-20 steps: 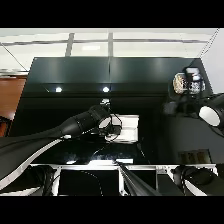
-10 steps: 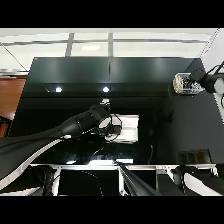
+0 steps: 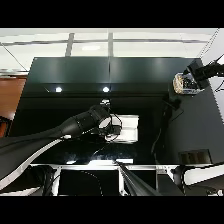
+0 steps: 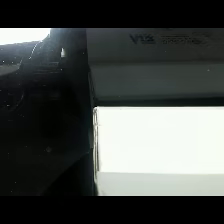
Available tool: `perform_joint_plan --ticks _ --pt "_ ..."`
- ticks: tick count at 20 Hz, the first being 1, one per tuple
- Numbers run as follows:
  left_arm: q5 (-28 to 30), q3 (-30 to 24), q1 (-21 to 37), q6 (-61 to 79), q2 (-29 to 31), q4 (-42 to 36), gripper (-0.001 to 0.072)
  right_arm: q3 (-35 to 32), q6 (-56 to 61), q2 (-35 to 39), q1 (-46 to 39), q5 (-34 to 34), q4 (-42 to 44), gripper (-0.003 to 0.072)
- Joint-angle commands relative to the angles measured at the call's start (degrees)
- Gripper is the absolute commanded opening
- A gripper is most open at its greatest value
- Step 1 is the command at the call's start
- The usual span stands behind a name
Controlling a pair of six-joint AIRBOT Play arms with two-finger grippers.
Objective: Fold the box and place the chain.
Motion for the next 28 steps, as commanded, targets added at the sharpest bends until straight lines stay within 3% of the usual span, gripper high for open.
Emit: perform_joint_plan --ticks 1,6,7,15,17,19,20,21,22,24,28 --pt "0.0 0.0 0.0 0.0 0.0 0.0 0.0026 2.1 2.5 -4.2 -0.7 0.7 5.1 0.072" --pt "0.0 0.0 0.0 0.0 0.0 0.0 0.0026 2.1 3.5 -5.6 -0.5 -3.4 8.6 0.072" --pt "0.0 0.0 0.0 0.0 0.0 0.0 0.0026 2.1 3.5 -5.6 -0.6 -3.6 8.5 0.0679" --pt "0.0 0.0 0.0 0.0 0.0 0.0 0.0026 2.1 2.8 -5.6 -0.6 -1.7 7.5 0.0678" --pt "0.0 0.0 0.0 0.0 0.0 0.0 0.0026 2.1 2.7 -5.6 -0.2 -1.2 5.6 0.0441" --pt "0.0 0.0 0.0 0.0 0.0 0.0 0.0026 2.1 1.2 -5.6 0.0 -1.2 5.2 0.0441" --pt "0.0 0.0 0.0 0.0 0.0 0.0 0.0026 2.1 0.7 -5.6 0.1 -1.0 4.9 0.0373" --pt "0.0 0.0 0.0 0.0 0.0 0.0 0.0026 2.1 -0.6 -5.6 0.1 -1.0 4.9 0.013" --pt "0.0 0.0 0.0 0.0 0.0 0.0 0.0026 2.1 -1.6 -5.6 0.2 -1.0 4.9 0.0055" --pt "0.0 0.0 0.0 0.0 0.0 0.0 0.0026 2.1 -5.3 -5.3 0.2 -0.9 4.9 0.0005" --pt "0.0 0.0 0.0 0.0 0.0 0.0 0.0026 3.3 -25.4 -1.6 -0.3 1.7 5.8 0.0006"
